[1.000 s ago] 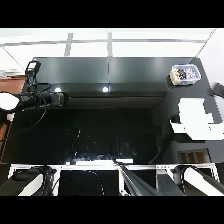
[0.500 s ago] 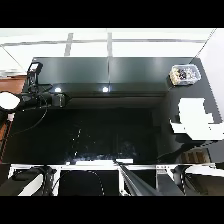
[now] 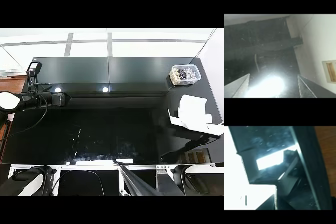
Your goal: Fold the box and place the chain.
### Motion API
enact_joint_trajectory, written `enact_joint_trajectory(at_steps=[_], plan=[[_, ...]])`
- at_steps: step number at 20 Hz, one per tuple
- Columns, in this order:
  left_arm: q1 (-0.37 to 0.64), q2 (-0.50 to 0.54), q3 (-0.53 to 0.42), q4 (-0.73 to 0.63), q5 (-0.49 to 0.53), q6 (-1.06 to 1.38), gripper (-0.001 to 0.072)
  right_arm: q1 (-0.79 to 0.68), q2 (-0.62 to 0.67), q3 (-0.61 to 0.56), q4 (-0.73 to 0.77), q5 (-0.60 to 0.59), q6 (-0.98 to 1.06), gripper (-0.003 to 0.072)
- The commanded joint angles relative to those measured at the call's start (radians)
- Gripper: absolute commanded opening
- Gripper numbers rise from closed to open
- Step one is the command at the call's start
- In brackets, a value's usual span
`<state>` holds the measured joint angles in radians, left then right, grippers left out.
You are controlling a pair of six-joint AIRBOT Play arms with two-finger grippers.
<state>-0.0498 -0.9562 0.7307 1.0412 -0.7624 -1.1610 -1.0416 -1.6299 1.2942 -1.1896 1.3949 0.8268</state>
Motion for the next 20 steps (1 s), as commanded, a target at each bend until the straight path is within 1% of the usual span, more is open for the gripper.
enact_joint_trajectory(at_steps=[1, 3, 5, 6, 8, 10, 13, 14, 15, 16, 18, 19, 20], plan=[[-0.001, 0.000, 0.001, -0.007, -0.002, 0.001, 0.0716, 0.033, 0.055, -0.013, 0.068, 0.057, -0.019, 0.0015], [-0.001, 0.000, 0.001, -0.007, 0.000, 0.002, 0.0716, 0.081, 0.139, -0.072, 0.182, 0.042, -0.014, 0.0015], [-0.001, 0.000, 0.001, -0.006, 0.005, 0.002, 0.0716, 0.164, 0.244, -0.164, 0.276, -0.003, 0.005, 0.0015], [-0.001, -0.001, 0.000, -0.004, 0.012, 0.012, 0.0716, 0.224, 0.307, -0.219, 0.300, -0.064, 0.054, 0.0015], [-0.005, -0.003, -0.003, -0.013, 0.023, 0.008, 0.0716, 0.355, 0.431, -0.333, 0.308, -0.222, 0.228, 0.0015], [-0.021, -0.011, -0.003, -0.029, 0.024, 0.008, 0.0716, 0.524, 0.566, -0.488, 0.383, -0.384, 0.236, 0.0015], [-0.062, -0.028, -0.002, -0.089, 0.018, 0.009, 0.0715, 0.776, 0.705, -0.700, 0.584, -0.603, 0.236, 0.0015], [-0.077, -0.034, -0.002, -0.114, 0.019, 0.008, 0.0715, 0.869, 0.731, -0.761, 0.639, -0.687, 0.237, 0.0015], [-0.092, -0.044, -0.002, -0.164, 0.017, 0.008, 0.0692, 0.955, 0.737, -0.804, 0.669, -0.756, 0.245, 0.0015], [-0.109, -0.057, -0.002, -0.219, 0.017, 0.010, 0.0689, 1.042, 0.735, -0.835, 0.685, -0.815, 0.262, 0.0015], [-0.140, -0.104, 0.002, -0.276, 0.019, 0.010, 0.0689, 1.181, 0.735, -0.863, 0.689, -0.899, 0.269, 0.0015], [-0.144, -0.140, 0.013, -0.297, -0.003, 0.010, 0.0689, 1.229, 0.735, -0.865, 0.688, -0.923, 0.270, 0.0015], [-0.142, -0.187, 0.036, -0.323, -0.053, 0.011, 0.0689, 1.269, 0.735, -0.865, 0.688, -0.940, 0.270, 0.0015]])
